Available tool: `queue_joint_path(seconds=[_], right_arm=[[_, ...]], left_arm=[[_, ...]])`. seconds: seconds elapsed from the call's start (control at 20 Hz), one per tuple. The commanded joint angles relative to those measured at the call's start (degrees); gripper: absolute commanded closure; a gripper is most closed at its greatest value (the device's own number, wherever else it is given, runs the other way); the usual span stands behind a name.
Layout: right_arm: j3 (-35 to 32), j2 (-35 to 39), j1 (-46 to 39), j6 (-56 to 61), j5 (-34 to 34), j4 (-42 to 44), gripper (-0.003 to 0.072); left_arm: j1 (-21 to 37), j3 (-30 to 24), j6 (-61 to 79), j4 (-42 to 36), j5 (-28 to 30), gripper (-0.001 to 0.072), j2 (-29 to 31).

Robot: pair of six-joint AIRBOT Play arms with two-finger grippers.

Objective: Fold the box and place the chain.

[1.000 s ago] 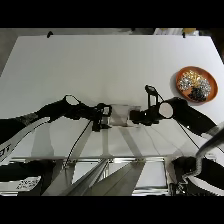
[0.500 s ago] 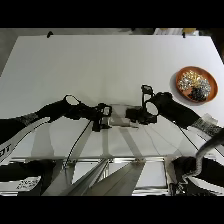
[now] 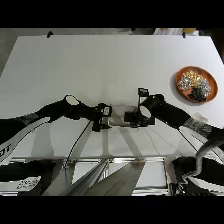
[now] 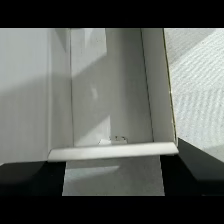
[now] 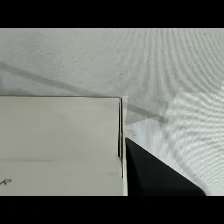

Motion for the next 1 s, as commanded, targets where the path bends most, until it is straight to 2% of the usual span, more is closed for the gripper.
queue_joint_path(seconds=[0.0, 0.05, 0.1, 0.15, 0.3, 0.35, 0.4, 0.45, 0.5, 0.7, 0.95], right_arm=[[0.1, -0.4, 0.3, -1.4, 0.5, -0.6, 0.0539], [0.1, -0.4, 0.3, -1.6, 0.5, -0.7, 0.0560], [0.1, -0.4, 0.3, -2.6, 0.5, -0.7, 0.0640], [0.1, -0.4, 0.3, -3.7, 0.5, -0.7, 0.0670], [0.1, -0.4, 0.3, -4.2, 0.5, -0.7, 0.0670], [0.1, -0.4, 0.3, -4.5, 0.4, -0.7, 0.0662], [0.1, -0.4, 0.3, -5.4, 0.4, -0.7, 0.0574], [0.1, -0.2, 0.3, -7.3, 0.5, -0.7, 0.0443], [0.1, 0.1, 0.3, -9.1, 0.6, -0.7, 0.0379], [0.1, 2.7, -0.8, -8.8, 0.5, -1.7, 0.0382], [-0.3, 3.0, -1.0, -6.4, -0.3, -2.1, 0.0437]], left_arm=[[0.0, 0.0, 0.0, 0.0, 0.0, 0.0457, 0.0], [0.0, 0.0, 0.0, 0.0, 0.0, 0.0457, 0.0], [0.0, 0.0, 0.0, 0.0, 0.0, 0.0457, 0.0], [0.0, 0.0, 0.0, 0.0, 0.0, 0.0457, 0.0], [0.0, 0.0, 0.0, 0.0, 0.0, 0.0457, 0.0], [0.0, 0.0, 0.0, 0.0, 0.0, 0.0457, 0.0], [0.0, 0.0, 0.0, 0.0, 0.0, 0.0457, 0.0], [0.0, 0.0, 0.0, 0.0, 0.0, 0.0457, 0.0], [0.0, 0.0, 0.0, 0.0, 0.0, 0.0457, 0.0], [0.0, 0.0, 0.0, 0.0, 0.0, 0.0457, 0.0], [0.0, 0.0, 0.0, 0.0, 0.0, 0.0457, 0.0]])
